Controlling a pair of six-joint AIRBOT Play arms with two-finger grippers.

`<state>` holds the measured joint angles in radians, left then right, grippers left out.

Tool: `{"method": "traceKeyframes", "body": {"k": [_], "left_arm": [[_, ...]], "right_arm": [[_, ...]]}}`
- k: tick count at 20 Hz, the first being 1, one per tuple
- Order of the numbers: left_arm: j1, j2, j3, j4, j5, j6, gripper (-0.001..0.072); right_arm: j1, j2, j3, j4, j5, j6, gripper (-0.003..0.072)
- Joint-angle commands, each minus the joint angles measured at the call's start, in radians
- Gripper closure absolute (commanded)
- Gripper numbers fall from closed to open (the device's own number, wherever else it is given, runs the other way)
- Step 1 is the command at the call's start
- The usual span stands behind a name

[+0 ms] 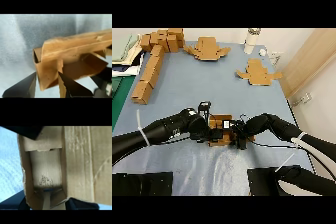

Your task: Fold the box.

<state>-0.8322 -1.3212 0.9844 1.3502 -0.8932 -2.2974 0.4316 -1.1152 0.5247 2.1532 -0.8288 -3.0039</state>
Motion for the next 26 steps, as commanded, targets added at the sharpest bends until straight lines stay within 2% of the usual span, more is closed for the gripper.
{"method": "traceKeyframes", "body": {"k": [1, 6, 10, 15, 19, 20, 23, 24, 26], "left_arm": [[-0.023, -0.064, 0.085, 0.052, -0.105, -0.06, 0.0272], [-0.028, -0.173, 0.183, 0.065, -0.236, -0.076, 0.0274], [-0.028, -0.196, 0.19, 0.068, -0.223, -0.074, 0.0275], [-0.029, -0.204, 0.19, 0.068, -0.095, -0.075, 0.0278], [-0.029, -0.23, 0.19, 0.064, -0.132, -0.079, 0.0287], [-0.029, -0.233, 0.19, 0.064, -0.145, -0.09, 0.0313], [-0.029, -0.235, 0.19, 0.068, -0.153, -0.1, 0.0669], [-0.029, -0.235, 0.19, 0.071, -0.15, -0.099, 0.0695], [-0.029, -0.235, 0.19, 0.071, -0.151, -0.099, 0.0696]], "right_arm": [[0.001, 0.001, 0.0, 0.0, 0.0, 0.0, 0.0179], [0.001, 0.001, 0.0, 0.0, 0.0, 0.0, 0.0179], [0.001, 0.001, 0.0, 0.0, 0.0, 0.0, 0.0179], [0.001, 0.001, 0.0, 0.0, 0.0, 0.0, 0.0179], [0.001, 0.001, 0.0, 0.0, 0.0, 0.0, 0.0179], [0.001, 0.001, 0.0, 0.0, 0.0, 0.0, 0.0179], [0.001, 0.001, 0.0, 0.0, 0.0, 0.0, 0.0179], [0.001, 0.001, 0.0, 0.0, 0.0, 0.0, 0.0179], [0.001, 0.001, 0.0, 0.0, 0.0, 0.0, 0.0179]]}}
